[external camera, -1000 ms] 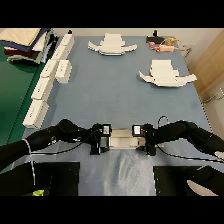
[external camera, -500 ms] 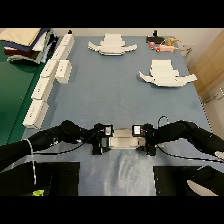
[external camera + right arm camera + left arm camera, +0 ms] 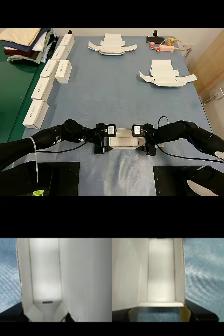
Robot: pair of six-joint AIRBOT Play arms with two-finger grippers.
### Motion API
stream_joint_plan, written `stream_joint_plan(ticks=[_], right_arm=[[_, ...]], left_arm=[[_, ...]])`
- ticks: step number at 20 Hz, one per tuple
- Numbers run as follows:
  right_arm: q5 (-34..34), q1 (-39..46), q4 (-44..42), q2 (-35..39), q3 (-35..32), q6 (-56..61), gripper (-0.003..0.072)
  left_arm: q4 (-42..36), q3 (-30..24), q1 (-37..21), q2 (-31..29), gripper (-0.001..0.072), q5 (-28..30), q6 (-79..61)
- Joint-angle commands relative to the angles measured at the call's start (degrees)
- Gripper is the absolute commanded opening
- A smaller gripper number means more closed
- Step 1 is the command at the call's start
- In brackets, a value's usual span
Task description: Fold the box.
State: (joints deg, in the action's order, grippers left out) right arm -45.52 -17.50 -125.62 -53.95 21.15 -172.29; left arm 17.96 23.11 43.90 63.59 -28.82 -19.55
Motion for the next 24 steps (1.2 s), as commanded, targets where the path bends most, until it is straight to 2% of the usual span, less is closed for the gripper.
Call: stream_joint_plan(ticks=[1, 3, 4, 5, 24], right_arm=[[0.02, -0.02, 0.00, 0.00, -0.02, -0.04, 0.0526], [0.00, -0.02, 0.00, 0.00, -0.02, -0.04, 0.0526], [0.02, -0.02, 0.00, 0.00, -0.02, -0.04, 0.0526], [0.02, -0.02, 0.00, 0.00, -0.02, -0.02, 0.0526], [0.00, -0.02, 0.00, 0.00, -0.02, -0.02, 0.0526]], left_arm=[[0.09, 0.22, 0.04, 0.24, 0.0703, -0.55, -0.13], [0.59, 0.22, 0.04, 0.24, 0.0690, -1.42, -0.09], [0.72, 0.24, 0.04, 0.24, 0.0570, -1.55, 0.04], [1.03, 0.24, 0.07, 0.24, 0.0523, -1.86, 0.07], [1.55, 0.39, 0.04, 0.24, 0.0527, -1.22, 3.30]])
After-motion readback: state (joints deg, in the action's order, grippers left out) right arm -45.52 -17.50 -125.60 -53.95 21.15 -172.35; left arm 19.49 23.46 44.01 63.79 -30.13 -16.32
